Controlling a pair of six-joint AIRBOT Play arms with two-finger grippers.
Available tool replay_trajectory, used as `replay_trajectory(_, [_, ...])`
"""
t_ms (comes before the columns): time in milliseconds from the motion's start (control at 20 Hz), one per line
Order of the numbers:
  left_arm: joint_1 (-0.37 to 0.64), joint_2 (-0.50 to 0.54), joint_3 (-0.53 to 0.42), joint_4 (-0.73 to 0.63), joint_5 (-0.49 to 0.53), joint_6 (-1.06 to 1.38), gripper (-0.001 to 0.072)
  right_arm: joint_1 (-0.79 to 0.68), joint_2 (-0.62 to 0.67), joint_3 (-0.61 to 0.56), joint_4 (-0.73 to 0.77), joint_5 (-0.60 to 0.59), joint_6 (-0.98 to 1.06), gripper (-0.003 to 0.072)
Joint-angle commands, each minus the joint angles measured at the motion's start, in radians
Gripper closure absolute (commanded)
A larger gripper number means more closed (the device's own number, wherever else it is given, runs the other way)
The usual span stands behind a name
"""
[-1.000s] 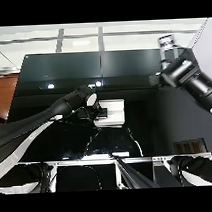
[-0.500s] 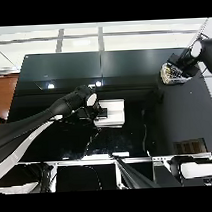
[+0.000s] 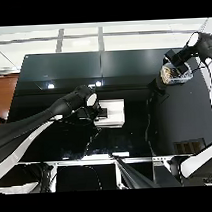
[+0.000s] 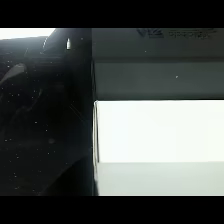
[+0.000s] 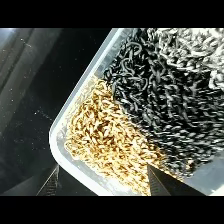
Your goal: Fold the box and place the chain.
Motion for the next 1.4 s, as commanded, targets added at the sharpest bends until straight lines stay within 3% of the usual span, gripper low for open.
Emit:
replay_trajectory(0, [0.001,0.000,0.000,0.000,0.000,0.000,0.0687,-0.014,-0.026,0.014,0.025,0.019,0.008,0.0116])
replay_trajectory(50, [0.001,0.000,0.000,0.000,0.000,0.000,0.0687,-0.019,-0.026,0.015,0.028,0.026,0.007,0.0176])
replay_trajectory(100, [0.001,0.000,0.000,0.000,0.000,0.000,0.0687,-0.024,-0.026,0.015,0.047,0.035,0.000,0.0185])
replay_trajectory(550, [0.001,0.000,0.000,0.000,0.000,0.000,0.0687,-0.056,-0.023,0.104,0.096,0.113,-0.055,0.0185])
replay_trajectory(1350, [0.001,0.000,0.000,0.000,0.000,0.000,0.0687,-0.034,-0.110,0.104,0.047,0.172,-0.096,0.0226])
